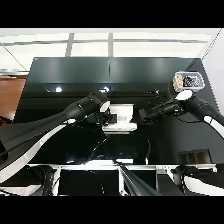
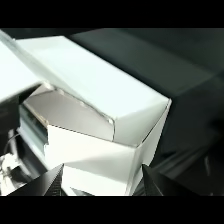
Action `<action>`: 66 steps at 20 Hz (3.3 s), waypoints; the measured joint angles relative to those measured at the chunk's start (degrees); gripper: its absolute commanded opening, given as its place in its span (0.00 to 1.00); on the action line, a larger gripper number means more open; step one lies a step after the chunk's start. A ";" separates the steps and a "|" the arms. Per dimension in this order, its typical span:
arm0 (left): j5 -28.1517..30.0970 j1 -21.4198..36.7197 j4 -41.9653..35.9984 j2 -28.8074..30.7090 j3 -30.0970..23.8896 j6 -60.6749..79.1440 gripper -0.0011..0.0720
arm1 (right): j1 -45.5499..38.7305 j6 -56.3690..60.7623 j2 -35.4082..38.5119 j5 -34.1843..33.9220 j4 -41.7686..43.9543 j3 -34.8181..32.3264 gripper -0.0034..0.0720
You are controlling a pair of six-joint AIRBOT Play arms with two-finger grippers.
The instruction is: Fold the box and place the chain.
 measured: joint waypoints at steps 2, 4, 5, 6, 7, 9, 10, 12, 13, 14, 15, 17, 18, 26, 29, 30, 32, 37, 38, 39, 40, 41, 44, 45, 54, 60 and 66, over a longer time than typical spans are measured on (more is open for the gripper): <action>0.00 -0.02 0.00 0.00 0.00 0.00 0.06 | 2.64 3.67 0.00 -2.40 -2.71 1.22 0.77; 0.00 -0.02 0.00 0.00 0.00 0.00 0.06 | 5.33 8.00 0.00 -4.81 -6.38 2.69 0.64; 0.00 -0.02 0.00 0.00 0.00 0.00 0.06 | 6.64 10.03 0.00 -5.86 -8.07 3.39 0.62; 0.00 -0.02 0.00 0.00 0.00 0.00 0.06 | 7.82 11.74 0.00 -6.75 -9.31 3.89 0.62; 0.00 -0.02 0.00 0.00 0.00 -0.02 0.06 | 8.92 13.27 0.00 -7.63 -10.32 4.26 0.62; -0.04 0.00 0.02 0.00 0.00 -0.02 0.06 | 11.06 16.63 0.00 -9.31 -12.72 4.81 0.61; -0.11 -0.02 0.04 0.00 0.00 0.00 0.06 | 12.22 18.43 0.00 -10.16 -14.14 4.94 0.61; -0.11 -0.02 0.04 0.00 0.00 0.00 0.06 | 14.64 22.34 0.00 -11.72 -17.62 5.33 0.61; -0.11 -0.02 0.02 0.00 0.00 0.00 0.06 | 15.98 24.61 0.00 -12.55 -19.82 5.66 0.61; -0.11 -0.02 0.02 0.00 0.00 0.02 0.06 | 17.66 27.47 -0.04 -13.22 -22.77 6.23 0.61; -0.04 -0.02 0.02 0.00 0.00 0.00 0.06 | 19.28 30.47 -0.09 -13.75 -25.90 6.86 0.61; 0.11 -0.02 0.00 0.00 0.00 -0.02 0.06 | 22.73 38.16 -0.24 -14.27 -33.62 8.37 0.61; 0.11 0.00 0.00 0.00 0.00 -0.04 0.06 | 24.22 41.90 -0.42 -13.97 -37.09 9.07 0.61; 0.09 0.00 -0.02 0.00 0.00 -0.02 0.06 | 29.68 59.95 -3.02 -9.86 -49.22 11.61 0.61; 0.07 -0.02 -0.02 0.00 0.00 -0.02 0.06 | 29.99 62.64 -3.85 -9.46 -49.53 11.76 0.36; 0.09 -0.02 -0.04 0.00 0.00 -0.02 0.06 | 30.03 63.12 -4.02 -9.46 -49.48 11.78 0.23; 0.09 -0.02 -0.17 0.00 0.00 -0.09 0.06 | 30.10 64.00 -4.22 -9.53 -49.46 11.82 0.07; 0.07 0.00 -0.09 0.02 0.00 -0.02 0.06 | 30.10 64.83 -4.37 -9.86 -49.46 11.82 0.42; -0.15 0.00 0.00 0.00 0.00 0.00 0.06 | 30.10 65.00 -4.44 -9.92 -49.46 11.78 0.40; -0.15 0.00 0.02 0.00 0.00 0.07 0.06 | 30.10 65.00 -4.42 -10.01 -49.46 11.82 0.19; -0.15 0.00 0.02 0.00 0.00 0.07 0.06 | 30.10 65.00 -4.44 -10.05 -49.46 11.82 0.07; 0.07 0.00 0.00 0.02 0.00 0.09 0.06 | 30.10 65.05 -4.42 -10.10 -49.22 11.82 0.07; 0.02 0.00 -0.02 0.02 0.00 0.04 0.06 | 30.12 65.13 -4.42 -10.12 -49.27 11.82 0.10; 0.02 0.00 -0.02 0.04 0.00 0.04 0.06 | 30.10 65.13 -4.42 -10.14 -49.29 11.82 0.38; -0.09 0.00 0.00 0.00 0.00 -0.04 0.06 | 26.73 58.95 5.29 -7.85 -49.27 12.33 0.52; 0.02 0.00 0.00 0.02 0.00 -0.02 0.06 | 16.96 53.94 19.17 -8.66 -67.78 12.00 0.52; 0.02 0.00 0.00 0.00 0.00 -0.02 0.06 | -4.98 57.13 13.05 -26.38 -78.09 9.79 1.00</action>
